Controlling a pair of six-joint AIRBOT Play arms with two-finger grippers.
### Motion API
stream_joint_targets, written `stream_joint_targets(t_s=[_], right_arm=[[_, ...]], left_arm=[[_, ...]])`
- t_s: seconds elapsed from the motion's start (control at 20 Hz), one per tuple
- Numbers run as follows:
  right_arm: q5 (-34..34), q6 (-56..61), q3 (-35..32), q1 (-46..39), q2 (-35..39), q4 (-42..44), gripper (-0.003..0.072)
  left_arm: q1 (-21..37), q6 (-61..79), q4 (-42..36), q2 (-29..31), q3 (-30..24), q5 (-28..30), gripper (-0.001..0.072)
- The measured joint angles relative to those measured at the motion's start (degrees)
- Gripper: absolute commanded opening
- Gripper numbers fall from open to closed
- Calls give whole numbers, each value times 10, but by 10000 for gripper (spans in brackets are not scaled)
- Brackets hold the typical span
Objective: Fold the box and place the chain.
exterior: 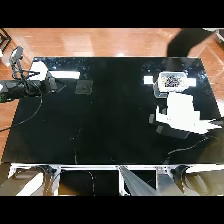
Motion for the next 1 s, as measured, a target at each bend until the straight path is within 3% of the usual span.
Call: stream_joint_targets(t_s=[0.3, 0.55, 0.8, 1.0], right_arm=[[19, -13, -30, 29, 7, 28, 16], [15, -15, -83, 71, 57, 56, 16], [-26, -20, -185, 140, 157, 114, 16], [-108, -20, -301, 218, 276, 181, 16]], left_arm=[[0, 0, 0, 0, 0, 0, 623], [0, 0, 0, 0, 0, 0, 623], [0, 0, 0, 0, 0, 1, 623], [-12, -1, 0, 0, 0, 0, 623]])
